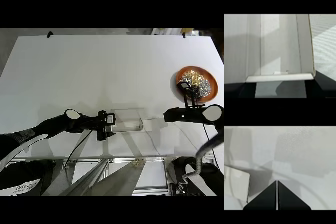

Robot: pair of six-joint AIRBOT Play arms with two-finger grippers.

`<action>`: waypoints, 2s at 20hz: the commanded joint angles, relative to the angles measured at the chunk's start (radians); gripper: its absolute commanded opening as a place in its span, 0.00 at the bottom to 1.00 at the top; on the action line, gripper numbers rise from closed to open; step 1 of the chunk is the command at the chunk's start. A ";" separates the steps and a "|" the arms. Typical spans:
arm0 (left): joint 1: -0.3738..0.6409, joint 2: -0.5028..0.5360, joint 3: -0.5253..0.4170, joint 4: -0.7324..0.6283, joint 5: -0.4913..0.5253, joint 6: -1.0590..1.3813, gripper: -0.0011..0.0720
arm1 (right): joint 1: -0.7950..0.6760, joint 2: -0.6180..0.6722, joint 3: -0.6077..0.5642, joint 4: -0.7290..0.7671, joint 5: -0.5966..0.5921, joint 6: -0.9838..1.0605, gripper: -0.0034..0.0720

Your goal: Fold the box and place the chain.

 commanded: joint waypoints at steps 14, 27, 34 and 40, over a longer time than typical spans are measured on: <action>0.000 0.000 0.000 0.000 0.000 0.000 0.25 | 0.073 -0.218 -0.021 0.413 0.140 -0.142 0.08; 0.000 0.000 0.000 0.000 0.000 0.000 0.25 | 0.121 -0.139 -0.020 0.452 0.195 -0.166 0.48; 0.000 0.000 0.000 0.000 0.000 0.000 0.25 | 0.228 -0.139 -0.010 0.399 0.107 -0.086 0.48; 0.000 0.000 0.000 0.000 0.000 0.000 0.25 | 0.479 -0.150 0.150 -0.029 0.023 0.446 0.48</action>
